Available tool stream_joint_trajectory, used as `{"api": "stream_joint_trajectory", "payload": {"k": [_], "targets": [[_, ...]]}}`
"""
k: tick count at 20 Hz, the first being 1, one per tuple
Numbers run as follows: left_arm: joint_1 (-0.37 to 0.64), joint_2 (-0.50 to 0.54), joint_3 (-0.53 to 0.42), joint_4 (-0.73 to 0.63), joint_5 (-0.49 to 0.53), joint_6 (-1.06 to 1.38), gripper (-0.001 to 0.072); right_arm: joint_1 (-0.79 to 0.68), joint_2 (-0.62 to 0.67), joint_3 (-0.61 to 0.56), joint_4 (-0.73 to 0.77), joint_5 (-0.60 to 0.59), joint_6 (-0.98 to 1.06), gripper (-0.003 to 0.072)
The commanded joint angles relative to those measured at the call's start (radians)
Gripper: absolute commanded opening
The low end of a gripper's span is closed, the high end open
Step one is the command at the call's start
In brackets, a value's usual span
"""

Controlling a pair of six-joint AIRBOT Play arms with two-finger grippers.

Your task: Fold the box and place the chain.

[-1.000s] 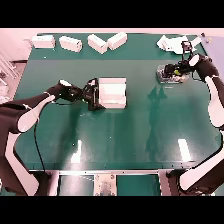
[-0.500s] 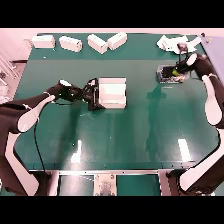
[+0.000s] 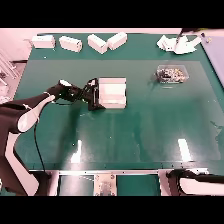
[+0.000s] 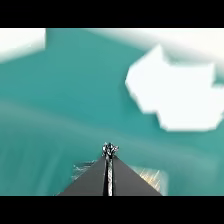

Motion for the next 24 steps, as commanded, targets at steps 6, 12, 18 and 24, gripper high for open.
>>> {"api": "stream_joint_trajectory", "payload": {"k": [6,12,18,24], "targets": [[0.0,0.0,0.001,0.0,0.0,0.0,0.0634,0.331,0.219,0.006,-0.097,0.066,0.003,0.0009],[0.0,0.0,0.001,0.0,0.0,0.0,0.0635,0.486,0.215,-0.102,-0.095,0.084,0.051,0.001],[0.0,0.0,0.001,0.0,0.0,0.0,0.0635,0.514,0.215,-0.317,-0.059,0.035,0.148,0.001],[0.0,0.0,0.001,0.0,0.0,0.0,0.0634,0.514,0.215,-0.495,0.031,-0.137,0.188,0.001]]}}
